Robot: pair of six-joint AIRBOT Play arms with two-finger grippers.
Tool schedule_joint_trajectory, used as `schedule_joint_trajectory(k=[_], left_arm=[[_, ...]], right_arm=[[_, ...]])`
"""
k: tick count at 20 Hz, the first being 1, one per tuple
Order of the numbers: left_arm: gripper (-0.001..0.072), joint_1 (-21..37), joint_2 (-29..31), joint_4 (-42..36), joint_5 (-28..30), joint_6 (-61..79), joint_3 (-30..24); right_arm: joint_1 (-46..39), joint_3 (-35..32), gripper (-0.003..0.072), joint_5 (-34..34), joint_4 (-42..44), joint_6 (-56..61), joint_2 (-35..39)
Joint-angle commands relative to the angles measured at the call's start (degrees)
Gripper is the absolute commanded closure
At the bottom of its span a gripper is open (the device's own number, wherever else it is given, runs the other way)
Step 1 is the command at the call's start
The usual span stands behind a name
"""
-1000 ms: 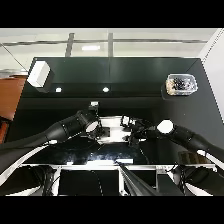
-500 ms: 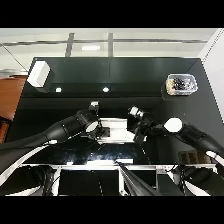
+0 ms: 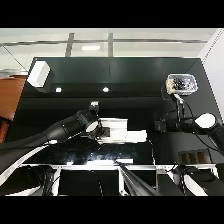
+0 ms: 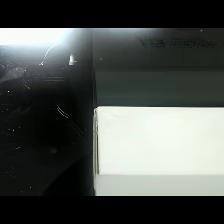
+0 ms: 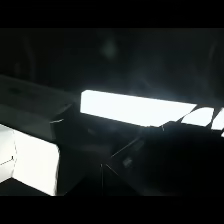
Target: Fold the box and place the chain.
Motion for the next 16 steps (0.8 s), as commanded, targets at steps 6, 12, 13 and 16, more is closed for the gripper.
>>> schedule_joint_trajectory(k=[6,12,13,16], left_arm=[[0.0678,0.02,-0.04,0.09,-1.16,0.00,-0.04],[0.0678,0.02,-0.04,0.22,-1.11,0.00,-0.04],[0.0678,0.02,-0.04,0.22,-1.14,0.00,-0.04],[0.0678,0.02,-0.04,0.22,-1.14,0.00,-0.04]], right_arm=[[6.49,-4.20,0.0667,1.25,10.12,8.68,-8.52],[10.88,-3.02,0.0667,-2.71,16.39,6.03,-9.94],[10.88,-2.54,0.0667,-2.14,16.41,5.81,-9.94],[10.91,-1.49,0.0656,0.48,17.00,4.68,-9.94]])
